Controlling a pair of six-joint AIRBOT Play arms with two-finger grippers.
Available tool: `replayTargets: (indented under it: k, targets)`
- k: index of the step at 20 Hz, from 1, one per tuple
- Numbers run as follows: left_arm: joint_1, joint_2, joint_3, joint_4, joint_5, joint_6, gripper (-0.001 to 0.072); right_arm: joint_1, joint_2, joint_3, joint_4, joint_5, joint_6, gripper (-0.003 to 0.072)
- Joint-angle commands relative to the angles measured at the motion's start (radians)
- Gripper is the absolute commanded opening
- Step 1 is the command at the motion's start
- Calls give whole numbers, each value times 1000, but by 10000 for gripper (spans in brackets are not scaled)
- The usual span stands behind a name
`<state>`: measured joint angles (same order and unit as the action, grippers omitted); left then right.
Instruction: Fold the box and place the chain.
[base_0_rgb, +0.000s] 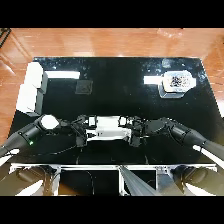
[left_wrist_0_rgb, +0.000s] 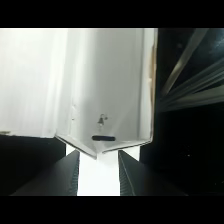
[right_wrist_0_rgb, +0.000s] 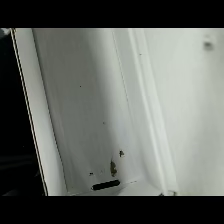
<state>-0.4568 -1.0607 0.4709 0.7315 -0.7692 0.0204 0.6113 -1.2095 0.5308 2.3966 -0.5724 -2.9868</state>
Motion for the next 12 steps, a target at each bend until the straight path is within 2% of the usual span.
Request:
replayTargets:
  k: [1,7,9,11,12]
  targets:
    - [-1,-1,0,-19,-9,3,346,0,0,0,0,0,1,338]
    - [-1,-11,0,-85,10,3,344,0,0,0,0,1,0,338]
    - [-1,-24,0,-90,10,3,247,0,0,0,0,1,0,338]
    - [-1,-32,0,-102,11,4,241,0,0,0,0,1,1,337]
    - [-1,-37,0,-118,10,13,213,0,0,0,0,1,0,338]
